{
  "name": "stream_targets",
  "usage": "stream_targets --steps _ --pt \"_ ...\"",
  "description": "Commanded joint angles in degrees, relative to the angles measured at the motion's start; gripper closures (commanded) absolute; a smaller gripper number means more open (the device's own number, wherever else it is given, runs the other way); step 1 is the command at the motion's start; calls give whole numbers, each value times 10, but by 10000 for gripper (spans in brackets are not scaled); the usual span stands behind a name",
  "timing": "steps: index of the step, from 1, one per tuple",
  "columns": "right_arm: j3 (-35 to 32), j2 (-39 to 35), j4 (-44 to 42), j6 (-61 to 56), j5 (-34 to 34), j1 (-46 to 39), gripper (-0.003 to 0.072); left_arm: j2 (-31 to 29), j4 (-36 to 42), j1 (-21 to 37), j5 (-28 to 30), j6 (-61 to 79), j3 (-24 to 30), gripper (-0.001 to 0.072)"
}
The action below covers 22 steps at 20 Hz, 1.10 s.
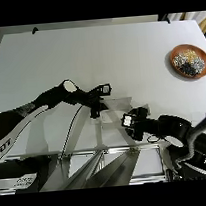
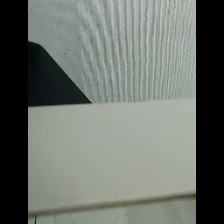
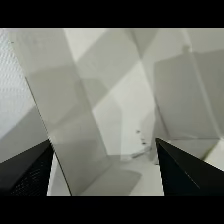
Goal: Fold the box and place the chain.
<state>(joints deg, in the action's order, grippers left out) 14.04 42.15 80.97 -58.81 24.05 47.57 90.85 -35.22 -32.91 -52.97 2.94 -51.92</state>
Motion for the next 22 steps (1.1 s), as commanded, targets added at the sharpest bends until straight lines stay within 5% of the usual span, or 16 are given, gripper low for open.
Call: stream_targets --steps 1,10,22 --pt "13 1 -6 1 6 -43 -7 0 0 0 0 0 0 700" --pt "39 1 -21 10 24 -89 -7 0 0 0 0 0 0 700" --pt "37 13 -64 169 22 -116 -7 0 0 0 0 0 0 700"
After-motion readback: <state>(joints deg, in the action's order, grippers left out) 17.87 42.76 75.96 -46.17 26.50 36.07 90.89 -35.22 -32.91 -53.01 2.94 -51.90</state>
